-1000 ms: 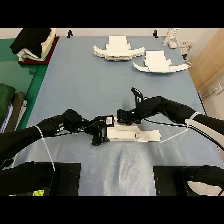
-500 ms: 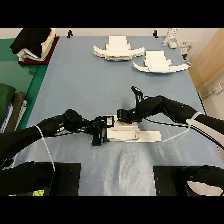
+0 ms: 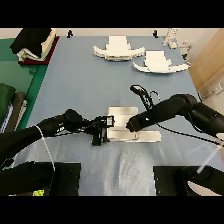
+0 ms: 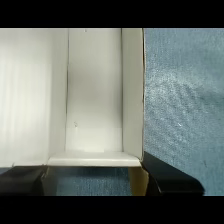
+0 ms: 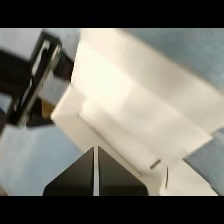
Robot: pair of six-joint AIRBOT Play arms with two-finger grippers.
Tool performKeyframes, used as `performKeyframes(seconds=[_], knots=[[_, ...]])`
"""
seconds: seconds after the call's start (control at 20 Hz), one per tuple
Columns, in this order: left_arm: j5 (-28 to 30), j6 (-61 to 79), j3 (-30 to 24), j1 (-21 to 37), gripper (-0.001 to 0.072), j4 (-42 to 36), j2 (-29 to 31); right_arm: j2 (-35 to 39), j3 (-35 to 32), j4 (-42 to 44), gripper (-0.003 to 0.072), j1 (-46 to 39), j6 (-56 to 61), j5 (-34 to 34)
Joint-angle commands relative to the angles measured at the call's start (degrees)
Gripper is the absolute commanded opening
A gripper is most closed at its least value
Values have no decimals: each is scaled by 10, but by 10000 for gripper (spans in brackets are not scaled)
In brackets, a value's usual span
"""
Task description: Fold the box.
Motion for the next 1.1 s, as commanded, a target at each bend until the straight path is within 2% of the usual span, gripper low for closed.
performKeyframes(seconds=[0.0,0.05,0.1,0.2,0.25,0.55,0.9,0.95,1.05], knots=[[0,0,0,1,497,0,0,74,-44,-58,37,3,-132,-79],[0,0,0,1,497,0,0,96,-64,-79,38,3,-157,-78],[0,0,0,1,497,0,0,115,-82,-103,130,3,-187,-76],[0,0,0,1,497,0,0,137,-113,-142,488,3,-265,-50],[0,0,0,1,498,0,0,141,-125,-154,560,3,-303,-27],[0,0,0,1,498,0,0,120,-168,-175,566,3,-391,106],[0,0,0,1,497,0,0,74,-167,-146,552,3,-424,155],[0,0,0,1,497,0,0,72,-167,-146,526,3,-427,164],[0,0,0,1,497,0,0,62,-167,-145,328,3,-427,175]])
